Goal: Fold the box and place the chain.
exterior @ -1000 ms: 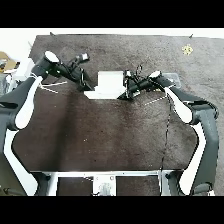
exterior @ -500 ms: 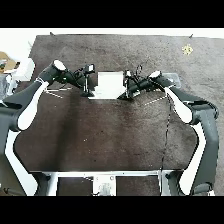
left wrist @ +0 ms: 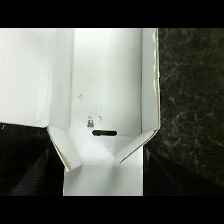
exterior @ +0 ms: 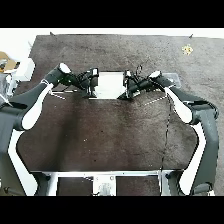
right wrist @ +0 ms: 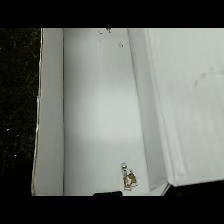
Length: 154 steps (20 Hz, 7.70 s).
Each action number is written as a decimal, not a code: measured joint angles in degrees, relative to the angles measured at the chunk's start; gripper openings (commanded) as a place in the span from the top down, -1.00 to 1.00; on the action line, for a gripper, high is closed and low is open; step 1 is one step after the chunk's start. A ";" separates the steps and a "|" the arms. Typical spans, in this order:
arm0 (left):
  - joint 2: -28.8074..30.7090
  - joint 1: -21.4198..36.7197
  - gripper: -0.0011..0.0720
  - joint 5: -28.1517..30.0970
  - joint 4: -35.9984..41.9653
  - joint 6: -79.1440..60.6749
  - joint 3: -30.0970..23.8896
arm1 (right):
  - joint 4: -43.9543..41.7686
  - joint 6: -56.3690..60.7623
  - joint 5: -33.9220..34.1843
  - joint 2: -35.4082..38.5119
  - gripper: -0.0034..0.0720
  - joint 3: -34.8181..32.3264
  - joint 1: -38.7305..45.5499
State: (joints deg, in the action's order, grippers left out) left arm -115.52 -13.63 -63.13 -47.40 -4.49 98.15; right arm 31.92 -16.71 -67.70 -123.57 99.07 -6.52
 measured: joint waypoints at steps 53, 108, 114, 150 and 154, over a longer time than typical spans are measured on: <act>-4.15 1.68 0.95 -3.28 16.83 0.70 0.31 | -0.02 0.11 0.00 0.00 -0.66 0.00 -0.02; 1.18 10.67 0.95 -2.75 18.29 64.76 -14.58 | -0.02 -0.02 0.00 0.00 -0.66 0.00 -0.02; 1.01 10.56 -0.12 -4.04 26.36 62.58 -14.58 | -0.02 0.00 0.02 0.00 -0.66 0.00 -0.02; 1.01 -5.68 0.02 -2.49 -11.50 98.23 6.38 | 0.00 -0.02 0.02 0.00 -0.66 0.00 -0.02; 0.92 -7.85 0.02 -3.98 -18.78 102.95 8.33 | -0.02 -0.02 0.00 0.00 -0.66 0.00 -0.02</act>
State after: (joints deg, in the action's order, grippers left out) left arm -114.61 -21.47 -67.11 -66.17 98.45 106.48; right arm 31.90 -16.73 -67.70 -123.57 99.07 -6.55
